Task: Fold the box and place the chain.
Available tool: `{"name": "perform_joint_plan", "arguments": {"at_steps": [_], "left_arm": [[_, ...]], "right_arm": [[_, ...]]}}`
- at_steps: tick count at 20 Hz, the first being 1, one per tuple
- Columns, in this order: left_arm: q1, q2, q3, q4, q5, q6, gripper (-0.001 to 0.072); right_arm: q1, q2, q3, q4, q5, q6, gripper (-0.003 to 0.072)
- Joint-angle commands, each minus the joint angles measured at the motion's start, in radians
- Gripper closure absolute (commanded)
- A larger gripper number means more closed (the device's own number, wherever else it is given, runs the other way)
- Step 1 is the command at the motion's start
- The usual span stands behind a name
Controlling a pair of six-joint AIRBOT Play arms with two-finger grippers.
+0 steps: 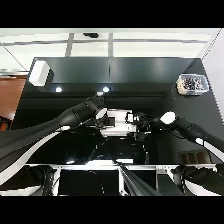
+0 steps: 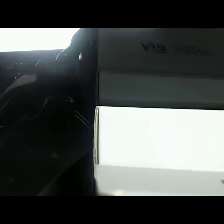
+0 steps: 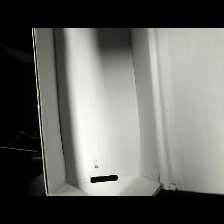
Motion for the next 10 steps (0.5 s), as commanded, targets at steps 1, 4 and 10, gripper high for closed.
{"name": "perform_joint_plan", "arguments": {"at_steps": [1, 4, 10], "left_arm": [[-0.001, -0.001, 0.001, -0.018, 0.015, -0.005, 0.0548], [0.0, -0.001, 0.001, -0.015, 0.011, -0.005, 0.0293], [0.001, -0.001, 0.001, 0.0, 0.034, -0.009, 0.0684]], "right_arm": [[0.001, -0.001, 0.0, 0.002, -0.009, 0.006, 0.0388], [0.001, -0.001, 0.0, 0.0, -0.008, 0.006, 0.0388], [0.001, -0.001, 0.0, 0.0, -0.008, 0.006, 0.0388]]}}
